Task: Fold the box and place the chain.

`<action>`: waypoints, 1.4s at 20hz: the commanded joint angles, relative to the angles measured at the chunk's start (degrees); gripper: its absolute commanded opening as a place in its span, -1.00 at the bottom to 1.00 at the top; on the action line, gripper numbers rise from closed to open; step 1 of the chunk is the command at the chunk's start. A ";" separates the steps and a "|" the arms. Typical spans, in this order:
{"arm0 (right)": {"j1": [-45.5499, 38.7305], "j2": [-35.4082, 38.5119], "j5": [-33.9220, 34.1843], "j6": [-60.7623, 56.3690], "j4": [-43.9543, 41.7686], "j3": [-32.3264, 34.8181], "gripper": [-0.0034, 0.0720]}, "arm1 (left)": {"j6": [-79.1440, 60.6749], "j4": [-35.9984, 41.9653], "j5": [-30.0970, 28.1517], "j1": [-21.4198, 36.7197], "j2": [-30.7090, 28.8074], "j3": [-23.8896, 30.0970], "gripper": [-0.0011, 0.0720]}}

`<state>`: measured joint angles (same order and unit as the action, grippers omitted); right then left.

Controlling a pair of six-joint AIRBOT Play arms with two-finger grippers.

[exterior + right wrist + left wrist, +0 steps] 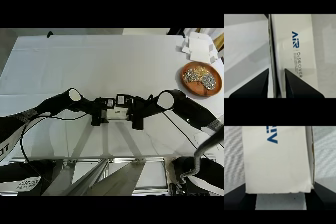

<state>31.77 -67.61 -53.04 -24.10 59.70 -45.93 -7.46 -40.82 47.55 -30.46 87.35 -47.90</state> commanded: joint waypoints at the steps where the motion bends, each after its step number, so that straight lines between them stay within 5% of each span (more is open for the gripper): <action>1: -0.07 1.92 4.11 -0.02 -1.68 0.00 -0.32 | -0.02 0.00 -0.20 0.00 0.00 0.00 -0.95; 5: -3.23 4.76 3.69 0.00 -13.84 0.02 -0.36 | -0.02 0.00 -0.20 0.00 0.00 0.00 -0.95; 7: -4.96 4.63 2.82 2.36 -20.83 0.74 -0.87 | -0.02 0.00 -0.20 0.00 0.00 0.00 -0.95; 11: -6.54 4.63 7.26 8.15 -30.62 8.09 -0.88 | -0.02 0.00 -0.20 0.00 0.00 0.00 -0.95; 15: -6.54 4.48 11.06 9.20 -31.56 13.22 -0.88 | -0.02 0.00 -0.20 0.00 0.00 0.00 -0.95; 28: -6.47 -0.96 8.94 7.54 -29.07 13.64 -0.87 | -0.02 0.00 -0.20 0.00 0.00 0.02 -0.95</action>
<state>25.28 -68.25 -43.72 -15.11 27.83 -32.49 -7.53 -40.82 47.37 -30.46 87.35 -47.90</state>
